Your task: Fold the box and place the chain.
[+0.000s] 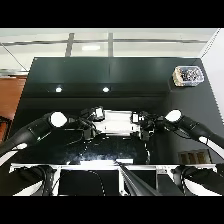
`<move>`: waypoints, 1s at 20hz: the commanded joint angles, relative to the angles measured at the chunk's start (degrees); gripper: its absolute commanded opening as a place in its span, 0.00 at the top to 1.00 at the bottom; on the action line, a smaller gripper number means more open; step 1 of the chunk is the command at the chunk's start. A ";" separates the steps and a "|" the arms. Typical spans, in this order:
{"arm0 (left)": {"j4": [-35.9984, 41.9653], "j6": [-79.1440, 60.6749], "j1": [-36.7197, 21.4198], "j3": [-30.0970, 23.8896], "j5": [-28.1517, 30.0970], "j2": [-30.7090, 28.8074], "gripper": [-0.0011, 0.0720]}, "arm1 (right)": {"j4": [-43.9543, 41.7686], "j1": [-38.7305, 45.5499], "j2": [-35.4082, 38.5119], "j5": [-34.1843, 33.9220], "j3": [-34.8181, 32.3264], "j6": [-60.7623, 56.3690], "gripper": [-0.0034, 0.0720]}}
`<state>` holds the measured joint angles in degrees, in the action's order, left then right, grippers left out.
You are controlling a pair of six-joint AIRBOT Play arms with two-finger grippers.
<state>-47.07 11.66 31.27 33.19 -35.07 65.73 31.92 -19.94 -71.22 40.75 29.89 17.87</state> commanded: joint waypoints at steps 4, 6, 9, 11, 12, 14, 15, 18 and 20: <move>-0.63 -0.98 2.14 3.87 -2.23 3.74 0.36 | -0.02 -0.04 0.00 0.00 -0.02 -0.02 0.50; -0.63 -0.98 3.26 4.22 -3.08 4.50 0.57 | -0.02 -0.04 0.00 -0.02 -0.02 -0.04 0.50; 0.24 -0.98 3.45 4.24 -2.38 4.76 0.68 | -0.02 -0.07 0.00 -0.02 -0.02 -0.04 0.50; 2.40 -1.01 3.48 4.24 -2.40 4.81 0.68 | 0.00 -0.04 0.00 -0.02 -0.02 -0.02 0.50; 4.02 -1.03 3.48 4.24 -2.38 4.98 0.69 | -0.02 -0.04 0.00 -0.02 -0.02 -0.02 0.50; 8.13 -1.60 3.50 4.24 -2.45 5.92 0.69 | 0.00 -0.07 0.00 -0.02 -0.02 -0.02 0.50; 11.23 -3.52 3.50 4.24 -2.45 6.64 0.68 | -0.02 -0.07 0.00 -0.02 -0.02 -0.04 0.50; 17.40 -7.19 3.48 4.24 -0.20 8.33 0.68 | -0.02 -0.07 0.00 -0.02 -0.02 -0.04 0.50; 17.27 -7.21 3.41 4.24 0.00 8.55 0.68 | -0.02 -0.04 0.00 -0.02 -0.02 -0.04 0.50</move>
<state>-33.36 6.13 34.72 37.39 -36.32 73.45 31.92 -19.94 -71.22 40.71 29.89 17.87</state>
